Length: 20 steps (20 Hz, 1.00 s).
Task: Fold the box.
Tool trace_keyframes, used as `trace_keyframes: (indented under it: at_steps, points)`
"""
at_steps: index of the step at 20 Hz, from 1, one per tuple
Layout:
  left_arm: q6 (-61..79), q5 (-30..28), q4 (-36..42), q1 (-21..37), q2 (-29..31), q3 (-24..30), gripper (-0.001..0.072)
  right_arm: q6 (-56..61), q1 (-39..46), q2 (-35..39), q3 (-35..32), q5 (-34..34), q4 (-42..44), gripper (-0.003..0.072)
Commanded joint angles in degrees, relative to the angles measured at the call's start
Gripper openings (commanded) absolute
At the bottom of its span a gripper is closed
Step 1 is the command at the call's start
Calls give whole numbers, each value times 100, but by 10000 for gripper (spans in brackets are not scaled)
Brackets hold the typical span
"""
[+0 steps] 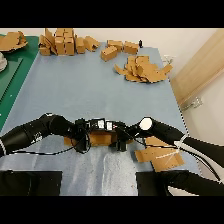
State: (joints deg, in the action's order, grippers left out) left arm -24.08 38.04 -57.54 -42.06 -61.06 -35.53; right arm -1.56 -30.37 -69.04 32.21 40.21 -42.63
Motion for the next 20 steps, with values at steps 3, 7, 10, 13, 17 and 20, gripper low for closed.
trace_keyframes:
  at_steps: [3, 7, 10, 13, 17, 20]
  points:
    - [2, -11, 11, -4, -2, 0, 464, 0, -7, -4, -2, 0, 2, 580]
    - [-236, 107, -260, 39, 13, -4, 51, -2, -7, -4, -2, 0, 0, 579]
    - [-2924, 625, -1954, 354, 348, -13, 11, -2, -7, -4, -2, 0, 0, 580]
    - [-4011, 1495, -2579, 859, 1298, 39, 11, 0, -7, -4, -2, -17, 0, 580]
    - [-6334, 1821, -2603, 1797, 2500, 551, 11, -2, -7, -4, -2, -17, 0, 579]
    - [-7180, 2181, -2035, 2186, 2487, 1082, 11, 0, -7, -4, -2, -13, 2, 580]
